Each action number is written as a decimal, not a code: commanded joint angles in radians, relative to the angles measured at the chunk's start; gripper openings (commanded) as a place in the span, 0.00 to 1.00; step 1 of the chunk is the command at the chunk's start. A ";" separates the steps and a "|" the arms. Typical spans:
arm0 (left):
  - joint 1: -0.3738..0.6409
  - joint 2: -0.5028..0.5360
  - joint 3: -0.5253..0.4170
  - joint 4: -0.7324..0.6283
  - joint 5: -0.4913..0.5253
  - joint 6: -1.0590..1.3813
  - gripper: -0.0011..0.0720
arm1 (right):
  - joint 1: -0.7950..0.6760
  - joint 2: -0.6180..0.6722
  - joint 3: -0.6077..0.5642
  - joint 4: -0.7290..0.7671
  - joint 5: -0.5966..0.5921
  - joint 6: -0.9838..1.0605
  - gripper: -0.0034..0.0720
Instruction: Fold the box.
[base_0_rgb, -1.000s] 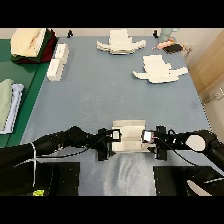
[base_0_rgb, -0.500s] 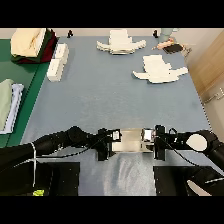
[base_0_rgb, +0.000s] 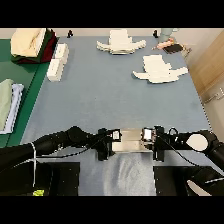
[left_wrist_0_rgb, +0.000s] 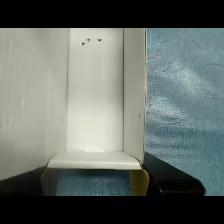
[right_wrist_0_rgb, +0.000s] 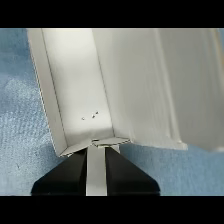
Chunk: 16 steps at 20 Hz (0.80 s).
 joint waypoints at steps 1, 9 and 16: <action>0.000 0.000 0.001 0.000 -0.001 0.000 0.82 | 0.001 -0.002 0.001 0.023 0.002 0.000 0.26; 0.000 0.000 0.001 0.000 -0.001 0.001 0.82 | 0.001 -0.012 -0.029 0.126 -0.021 -0.004 0.26; 0.000 0.000 0.001 0.000 -0.001 0.000 0.82 | 0.001 -0.055 -0.029 0.233 -0.050 -0.034 0.86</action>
